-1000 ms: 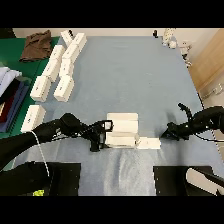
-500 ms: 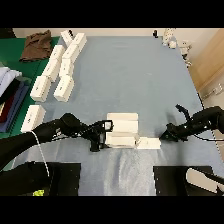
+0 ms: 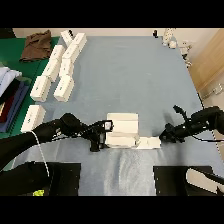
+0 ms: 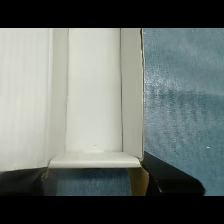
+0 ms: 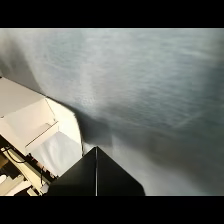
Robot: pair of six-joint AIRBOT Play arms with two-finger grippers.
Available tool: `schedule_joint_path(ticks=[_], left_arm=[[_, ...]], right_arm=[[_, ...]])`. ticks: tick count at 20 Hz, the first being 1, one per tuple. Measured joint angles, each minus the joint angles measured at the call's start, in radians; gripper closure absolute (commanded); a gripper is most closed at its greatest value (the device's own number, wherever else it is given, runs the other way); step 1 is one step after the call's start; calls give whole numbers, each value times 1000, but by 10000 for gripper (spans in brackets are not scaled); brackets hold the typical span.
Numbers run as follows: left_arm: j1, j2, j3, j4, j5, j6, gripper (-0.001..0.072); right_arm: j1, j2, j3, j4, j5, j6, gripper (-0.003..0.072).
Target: Fold the box.
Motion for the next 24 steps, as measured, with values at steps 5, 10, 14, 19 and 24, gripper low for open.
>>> schedule_joint_path(ticks=[5, 10, 14, 19, 24], left_arm=[[0, 0, 0, 0, 0, -1, 252], [0, 0, 0, 0, 0, -1, 252], [0, 0, 0, -1, 2, -1, 251], [0, 0, 0, -1, 2, -1, 252], [0, 0, 0, -1, 1, -1, 251]], right_arm=[[132, 0, -26, 52, 47, 0, 684], [214, 11, -25, 97, 82, 0, 684], [233, 77, -21, 114, 82, 21, 664], [271, 177, -19, 126, 46, 64, 267], [409, 208, -13, 138, 100, 101, 266]])
